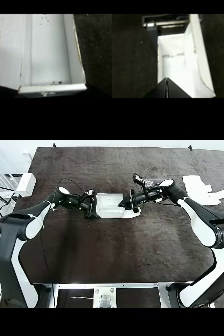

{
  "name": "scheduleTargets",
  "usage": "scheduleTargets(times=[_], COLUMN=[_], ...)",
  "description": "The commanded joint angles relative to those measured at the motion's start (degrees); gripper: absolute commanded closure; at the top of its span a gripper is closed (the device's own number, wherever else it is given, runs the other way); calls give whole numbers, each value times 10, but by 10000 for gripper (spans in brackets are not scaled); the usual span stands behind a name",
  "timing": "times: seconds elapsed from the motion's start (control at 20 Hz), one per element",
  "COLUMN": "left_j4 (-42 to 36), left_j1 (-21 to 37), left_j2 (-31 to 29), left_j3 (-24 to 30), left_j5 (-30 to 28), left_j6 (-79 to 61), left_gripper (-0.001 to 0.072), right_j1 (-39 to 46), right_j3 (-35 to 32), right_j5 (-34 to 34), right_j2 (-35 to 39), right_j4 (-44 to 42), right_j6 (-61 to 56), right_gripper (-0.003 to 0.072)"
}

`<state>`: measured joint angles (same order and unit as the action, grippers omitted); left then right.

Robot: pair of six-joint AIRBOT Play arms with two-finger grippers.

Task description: Fold the box and place the chain.

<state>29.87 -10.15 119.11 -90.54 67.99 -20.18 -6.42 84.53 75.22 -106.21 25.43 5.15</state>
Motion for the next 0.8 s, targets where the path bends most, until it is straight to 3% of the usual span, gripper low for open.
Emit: scheduleTargets(times=[0.0,0.4,0.75], left_j4=[29,58,57], left_j1=[-8,-18,-18], left_j2=[1,1,1], left_j3=[0,0,0], left_j5=[-16,-26,-26], left_j6=[1,2,3], left_gripper=[240,240,240], right_j1=[-3,-4,-4], right_j3=[-1,-1,-1], right_j5=[-30,-125,-149], right_j2=[-3,-21,-63], right_j4=[-35,-43,-43], right_j6=[0,0,-7], right_gripper=[682,682,682])
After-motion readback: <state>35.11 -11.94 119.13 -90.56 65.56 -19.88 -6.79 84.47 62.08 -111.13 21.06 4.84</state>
